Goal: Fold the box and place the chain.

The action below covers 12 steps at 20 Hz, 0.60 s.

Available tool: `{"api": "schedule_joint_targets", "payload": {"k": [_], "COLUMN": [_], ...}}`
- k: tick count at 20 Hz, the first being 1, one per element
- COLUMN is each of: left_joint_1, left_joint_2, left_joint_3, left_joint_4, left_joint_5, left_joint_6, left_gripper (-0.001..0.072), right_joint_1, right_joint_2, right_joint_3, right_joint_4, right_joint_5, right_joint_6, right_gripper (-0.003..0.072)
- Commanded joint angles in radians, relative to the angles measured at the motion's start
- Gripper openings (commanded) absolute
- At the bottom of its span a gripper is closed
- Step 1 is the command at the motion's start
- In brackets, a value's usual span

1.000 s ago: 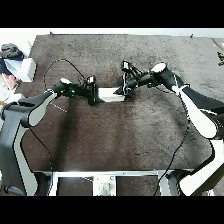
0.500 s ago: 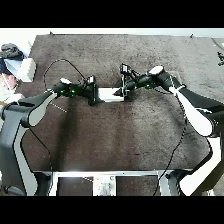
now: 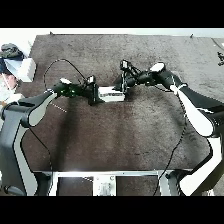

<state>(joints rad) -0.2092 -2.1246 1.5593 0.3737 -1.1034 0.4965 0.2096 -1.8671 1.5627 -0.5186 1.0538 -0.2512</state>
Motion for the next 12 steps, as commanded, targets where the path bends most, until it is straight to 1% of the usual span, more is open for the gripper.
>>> {"api": "schedule_joint_targets", "payload": {"k": [1,3,5,12], "left_joint_1": [0.000,0.000,0.000,0.000], "left_joint_2": [0.000,0.000,0.000,0.000], "left_joint_3": [0.001,0.001,0.001,0.001], "left_joint_4": [0.001,0.001,0.001,0.001], "left_joint_5": [0.000,0.000,0.000,0.000], "left_joint_6": [0.002,0.002,0.002,0.002], "left_gripper": [0.0356,0.0355,0.0356,0.0356], "right_joint_1": [0.000,0.000,-0.001,-0.001], "right_joint_2": [-0.003,-0.005,-0.005,-0.005], "right_joint_3": [-0.001,-0.004,-0.004,-0.005], "right_joint_4": [-0.040,-0.058,-0.066,-0.122], "right_joint_5": [0.015,0.016,0.031,0.082], "right_joint_6": [0.005,0.006,0.011,0.072], "right_gripper": [0.0201,0.0199,0.0099,0.0101]}}
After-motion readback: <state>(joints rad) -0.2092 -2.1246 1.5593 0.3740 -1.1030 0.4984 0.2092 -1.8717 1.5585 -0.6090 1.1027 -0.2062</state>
